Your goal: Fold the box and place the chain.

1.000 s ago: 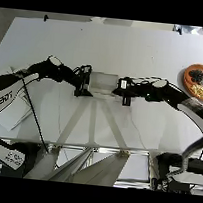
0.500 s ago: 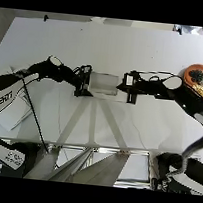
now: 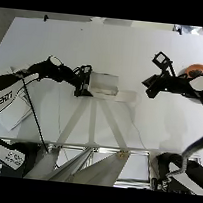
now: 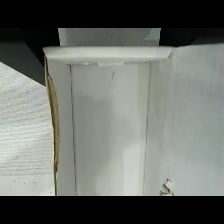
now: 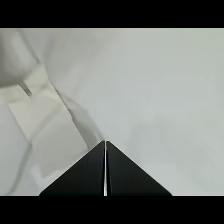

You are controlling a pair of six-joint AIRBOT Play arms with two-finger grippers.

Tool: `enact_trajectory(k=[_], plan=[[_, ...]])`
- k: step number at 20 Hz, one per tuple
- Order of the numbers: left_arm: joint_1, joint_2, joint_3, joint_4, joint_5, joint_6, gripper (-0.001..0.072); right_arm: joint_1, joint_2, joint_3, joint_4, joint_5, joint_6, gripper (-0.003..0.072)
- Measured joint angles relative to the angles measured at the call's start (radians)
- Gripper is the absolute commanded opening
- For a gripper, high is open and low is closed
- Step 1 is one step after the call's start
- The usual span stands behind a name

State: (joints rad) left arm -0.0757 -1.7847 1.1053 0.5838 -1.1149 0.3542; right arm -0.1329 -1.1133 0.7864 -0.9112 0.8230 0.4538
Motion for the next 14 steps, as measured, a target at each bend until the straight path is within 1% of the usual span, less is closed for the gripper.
enact_trajectory(k=[3, 5, 10, 14], plan=[[0.0, 0.0, 0.0, 0.0, 0.0, 0.0, 0.0335, -0.03, -0.087, 0.0, -0.036, 0.036, 0.13, 0.0006], [0.0, 0.0, 0.0, 0.0, 0.0, 0.0, 0.0335, -0.032, -0.161, 0.0, -0.027, 0.058, 0.174, 0.0006], [0.0, 0.0, 0.0, 0.0, 0.0, 0.0, 0.0335, -0.006, -0.314, 0.0, 0.052, 0.088, 0.212, 0.0006], [0.0, 0.0, 0.0, 0.0, 0.0, 0.0, 0.0335, 0.016, -0.363, 0.0, 0.145, 0.116, 0.195, 0.0012]])
